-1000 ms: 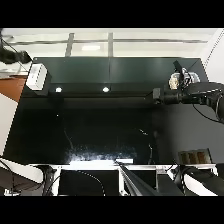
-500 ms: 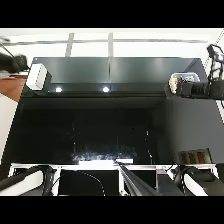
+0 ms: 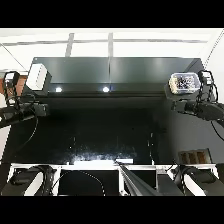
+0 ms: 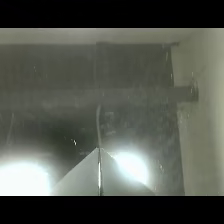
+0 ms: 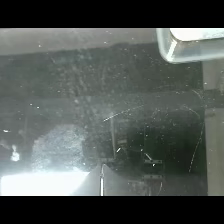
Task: Fold the box and place the chain.
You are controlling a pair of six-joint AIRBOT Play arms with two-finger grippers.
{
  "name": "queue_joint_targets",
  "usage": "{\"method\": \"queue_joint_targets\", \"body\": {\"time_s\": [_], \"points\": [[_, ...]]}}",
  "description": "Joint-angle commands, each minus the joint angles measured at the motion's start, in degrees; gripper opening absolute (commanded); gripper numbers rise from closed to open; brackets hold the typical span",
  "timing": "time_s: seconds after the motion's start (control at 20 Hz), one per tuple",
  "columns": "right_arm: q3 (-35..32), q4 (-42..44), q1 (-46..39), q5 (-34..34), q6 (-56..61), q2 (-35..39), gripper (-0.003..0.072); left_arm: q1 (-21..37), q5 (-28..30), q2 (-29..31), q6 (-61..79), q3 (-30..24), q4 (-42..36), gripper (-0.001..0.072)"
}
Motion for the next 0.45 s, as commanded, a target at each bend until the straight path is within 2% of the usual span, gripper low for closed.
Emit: {"method": "queue_joint_targets", "body": {"time_s": [0.0,0.4], "points": [[-0.8,-0.6,0.1,0.5,0.2,0.2,0.002,-0.3,-0.3,2.0,0.0,-2.1,-0.1,0.0033],[-0.8,-0.6,0.1,0.5,0.2,0.2,0.002,-0.3,0.5,2.0,0.0,-2.1,-0.1,0.0034]]}}
